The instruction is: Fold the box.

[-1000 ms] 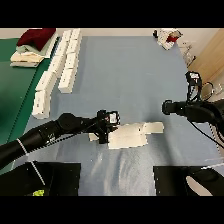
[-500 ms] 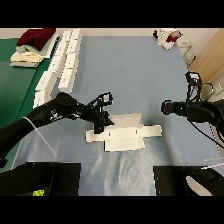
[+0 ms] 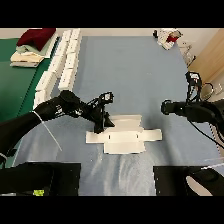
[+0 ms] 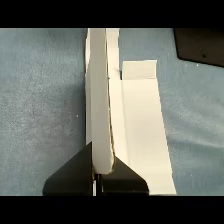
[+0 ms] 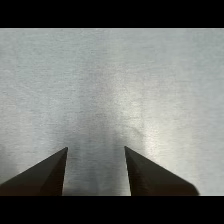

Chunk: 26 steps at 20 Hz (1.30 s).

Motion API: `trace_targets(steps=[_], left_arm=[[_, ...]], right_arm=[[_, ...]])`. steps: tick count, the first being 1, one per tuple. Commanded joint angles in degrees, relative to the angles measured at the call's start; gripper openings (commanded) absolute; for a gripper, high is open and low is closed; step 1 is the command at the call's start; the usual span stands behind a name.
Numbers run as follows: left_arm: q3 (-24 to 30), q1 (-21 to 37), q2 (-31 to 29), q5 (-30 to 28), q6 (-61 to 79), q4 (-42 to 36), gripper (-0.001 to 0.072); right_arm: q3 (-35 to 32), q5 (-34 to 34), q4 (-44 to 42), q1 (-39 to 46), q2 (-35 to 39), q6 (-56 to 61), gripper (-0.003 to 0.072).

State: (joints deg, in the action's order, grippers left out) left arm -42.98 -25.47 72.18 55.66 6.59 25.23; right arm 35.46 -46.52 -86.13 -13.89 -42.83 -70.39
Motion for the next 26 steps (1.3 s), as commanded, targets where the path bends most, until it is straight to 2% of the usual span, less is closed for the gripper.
trace_targets(steps=[1,6,15,16,18,19,21,23,24,26], left_arm=[[-0.11,0.09,1.27,0.33,0.02,0.02,0.0015],[-0.09,0.09,3.19,0.57,-0.02,0.09,0.0015],[-0.04,0.11,3.34,4.31,-0.22,0.28,0.0016],[-0.04,0.11,3.34,4.39,-0.22,0.28,0.0016],[-0.04,0.11,3.34,4.37,-0.74,0.26,0.0015],[-0.04,0.13,3.34,4.35,-1.64,0.26,0.0016],[-0.04,0.15,3.34,4.35,-2.01,0.26,0.0016],[-0.04,0.13,3.34,4.37,-1.99,0.26,0.0016],[-0.04,0.13,3.34,4.35,-1.99,0.26,0.0016],[-0.04,0.13,3.34,4.37,-1.99,0.26,0.0015]], right_arm=[[0.0,0.0,-0.74,-0.02,-0.02,0.0,0.0551],[0.0,-0.02,-1.33,-0.02,-0.02,0.0,0.0551],[0.0,-0.44,-2.82,-0.02,-0.02,-0.02,0.0545],[0.0,-0.92,-3.54,-0.02,-0.02,-0.02,0.05],[0.0,-2.38,-5.2,-0.02,-0.02,-0.04,0.0497],[0.0,-3.41,-6.29,-0.02,-0.02,-0.04,0.0463],[0.0,-6.14,-9.14,-0.02,-0.02,-0.11,0.0255],[0.0,-8.94,-12.83,-0.04,0.0,-0.35,0.0127],[0.0,-10.36,-15.02,-0.04,0.0,-2.29,0.0031],[0.0,-13.73,-19.26,-1.11,0.02,-6.69,0.0002]])
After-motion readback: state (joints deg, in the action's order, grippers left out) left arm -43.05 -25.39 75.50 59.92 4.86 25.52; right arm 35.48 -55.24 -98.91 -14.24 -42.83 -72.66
